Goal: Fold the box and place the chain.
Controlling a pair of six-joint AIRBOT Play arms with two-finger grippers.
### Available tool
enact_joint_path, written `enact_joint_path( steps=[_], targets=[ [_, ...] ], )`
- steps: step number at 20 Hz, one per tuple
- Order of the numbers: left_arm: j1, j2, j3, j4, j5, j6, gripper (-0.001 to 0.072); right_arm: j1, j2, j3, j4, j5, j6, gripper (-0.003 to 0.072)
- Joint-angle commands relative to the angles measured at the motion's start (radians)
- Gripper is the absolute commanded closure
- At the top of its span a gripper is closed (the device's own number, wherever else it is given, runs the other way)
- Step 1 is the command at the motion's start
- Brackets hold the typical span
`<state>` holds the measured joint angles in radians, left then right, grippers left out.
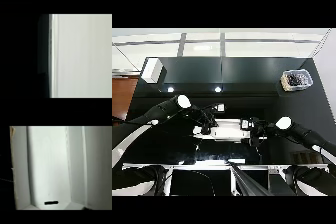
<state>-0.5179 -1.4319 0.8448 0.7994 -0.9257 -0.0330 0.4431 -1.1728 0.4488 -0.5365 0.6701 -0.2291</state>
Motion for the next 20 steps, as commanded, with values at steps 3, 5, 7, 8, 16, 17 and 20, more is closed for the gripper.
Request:
enact_joint_path(
  steps=[3, 5, 7, 8, 16, 17, 20],
  targets=[
    [0.000, 0.000, 0.002, 0.000, 0.000, 0.000, 0.0682, 0.000, 0.000, 0.000, 0.000, -0.002, 0.001, 0.0217],
    [0.000, 0.002, 0.011, 0.003, -0.021, -0.007, 0.0618, 0.000, 0.000, 0.000, 0.000, -0.002, 0.001, 0.0217],
    [0.000, 0.016, 0.032, 0.061, -0.033, -0.082, 0.0323, 0.000, 0.000, 0.000, 0.000, -0.002, 0.001, 0.0217],
    [0.001, 0.032, 0.046, 0.128, -0.055, -0.135, 0.0265, 0.000, 0.000, 0.000, 0.000, -0.002, 0.001, 0.0217],
    [0.079, 0.242, 0.115, 0.446, -0.352, -0.754, 0.0688, 0.000, 0.000, 0.000, 0.000, -0.002, 0.001, 0.0217],
    [0.093, 0.257, 0.111, 0.391, -0.400, -0.845, 0.0684, 0.000, 0.000, 0.000, 0.000, -0.002, 0.001, 0.0217],
    [0.087, 0.263, 0.028, 0.025, -0.477, -0.885, 0.0685, 0.000, 0.000, 0.000, 0.000, -0.002, 0.001, 0.0217]
  ],
)
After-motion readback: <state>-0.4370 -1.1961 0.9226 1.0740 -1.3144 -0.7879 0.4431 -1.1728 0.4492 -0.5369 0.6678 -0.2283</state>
